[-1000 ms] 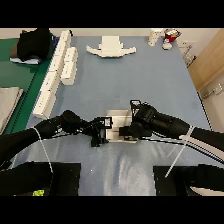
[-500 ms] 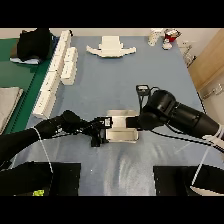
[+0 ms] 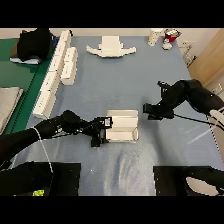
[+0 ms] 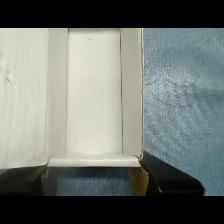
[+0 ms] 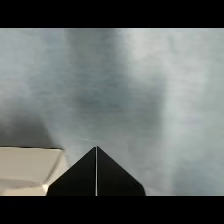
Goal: Fold the box.
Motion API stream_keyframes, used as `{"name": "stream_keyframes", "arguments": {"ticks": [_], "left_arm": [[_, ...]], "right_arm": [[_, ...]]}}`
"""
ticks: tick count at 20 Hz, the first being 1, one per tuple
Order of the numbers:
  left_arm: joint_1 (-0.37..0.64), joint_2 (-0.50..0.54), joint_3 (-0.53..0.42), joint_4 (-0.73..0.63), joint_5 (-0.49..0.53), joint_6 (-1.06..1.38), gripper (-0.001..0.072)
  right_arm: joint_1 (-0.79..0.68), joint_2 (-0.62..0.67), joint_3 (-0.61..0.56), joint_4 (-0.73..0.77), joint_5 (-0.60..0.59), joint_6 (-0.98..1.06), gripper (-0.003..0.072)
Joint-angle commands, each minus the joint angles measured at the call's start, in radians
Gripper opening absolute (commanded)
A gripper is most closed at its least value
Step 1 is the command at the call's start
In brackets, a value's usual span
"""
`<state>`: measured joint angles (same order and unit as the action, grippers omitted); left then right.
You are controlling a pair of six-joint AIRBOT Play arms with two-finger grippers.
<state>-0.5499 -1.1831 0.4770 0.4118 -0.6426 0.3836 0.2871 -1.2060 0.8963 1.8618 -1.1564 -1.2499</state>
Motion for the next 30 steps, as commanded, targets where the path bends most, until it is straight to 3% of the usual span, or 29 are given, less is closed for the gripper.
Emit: {"name": "stream_keyframes", "arguments": {"ticks": [1, 3, 6, 10, 13, 19, 24, 30], "left_arm": [[0.001, 0.000, 0.001, 0.000, 0.000, 0.000, 0.0520], [0.001, 0.000, 0.001, 0.000, 0.000, 0.000, 0.0520], [0.001, 0.000, 0.001, 0.000, 0.000, 0.000, 0.0520], [0.001, 0.000, 0.001, 0.000, 0.000, 0.000, 0.0520], [0.001, 0.000, 0.001, 0.000, 0.000, 0.000, 0.0520], [0.001, 0.000, 0.001, 0.000, 0.000, 0.001, 0.0519], [0.001, 0.000, 0.001, 0.000, 0.000, 0.000, 0.0520], [0.001, 0.000, 0.001, 0.000, 0.000, 0.000, 0.0520]], "right_arm": [[-0.222, -0.141, -0.015, 0.592, 0.034, -0.440, 0.0001], [-0.245, -0.251, -0.006, 0.753, -0.095, -0.571, 0.0001], [-0.213, -0.358, -0.004, 0.871, -0.247, -0.728, 0.0001], [-0.151, -0.346, -0.005, 0.875, -0.346, -0.866, 0.0001], [-0.107, -0.287, -0.011, 0.853, -0.330, -0.919, 0.0002], [0.048, -0.079, -0.109, 0.727, -0.137, -1.068, 0.0001], [0.229, 0.133, -0.259, 0.601, 0.271, -1.081, 0.0002], [0.447, 0.328, -0.413, 0.449, 0.610, -1.081, 0.0002]]}}
